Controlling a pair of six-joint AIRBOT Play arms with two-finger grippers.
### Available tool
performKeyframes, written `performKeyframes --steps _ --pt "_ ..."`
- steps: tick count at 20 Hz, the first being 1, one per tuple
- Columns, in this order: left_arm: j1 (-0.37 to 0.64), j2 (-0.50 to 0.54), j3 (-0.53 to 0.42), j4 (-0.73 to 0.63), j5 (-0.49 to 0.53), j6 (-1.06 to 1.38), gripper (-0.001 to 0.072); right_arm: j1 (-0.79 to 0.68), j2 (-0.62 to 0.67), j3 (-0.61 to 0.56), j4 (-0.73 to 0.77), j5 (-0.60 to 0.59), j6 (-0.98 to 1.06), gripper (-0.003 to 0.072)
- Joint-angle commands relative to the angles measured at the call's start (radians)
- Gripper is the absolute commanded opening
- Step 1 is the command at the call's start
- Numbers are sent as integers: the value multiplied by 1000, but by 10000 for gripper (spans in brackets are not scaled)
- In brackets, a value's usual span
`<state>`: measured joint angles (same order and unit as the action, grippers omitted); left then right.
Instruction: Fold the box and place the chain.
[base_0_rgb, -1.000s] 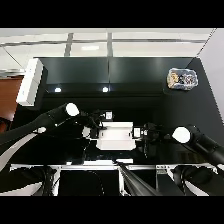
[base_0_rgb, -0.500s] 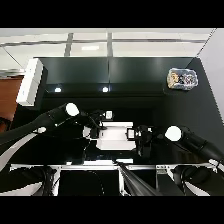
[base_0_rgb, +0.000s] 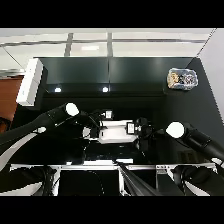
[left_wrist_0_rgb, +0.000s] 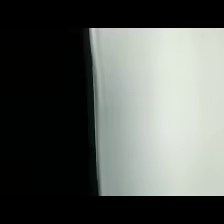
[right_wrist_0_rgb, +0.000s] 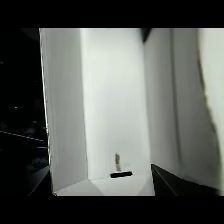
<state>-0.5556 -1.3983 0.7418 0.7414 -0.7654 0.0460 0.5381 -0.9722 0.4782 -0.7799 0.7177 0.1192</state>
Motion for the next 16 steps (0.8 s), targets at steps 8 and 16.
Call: performKeyframes --steps 8,16 --pt "0 0 1 1 -2 -5 28 -95 22 14 35 -56 -26 674" --pt "0 0 1 1 -1 -5 28 -95 -54 11 152 39 -140 673"
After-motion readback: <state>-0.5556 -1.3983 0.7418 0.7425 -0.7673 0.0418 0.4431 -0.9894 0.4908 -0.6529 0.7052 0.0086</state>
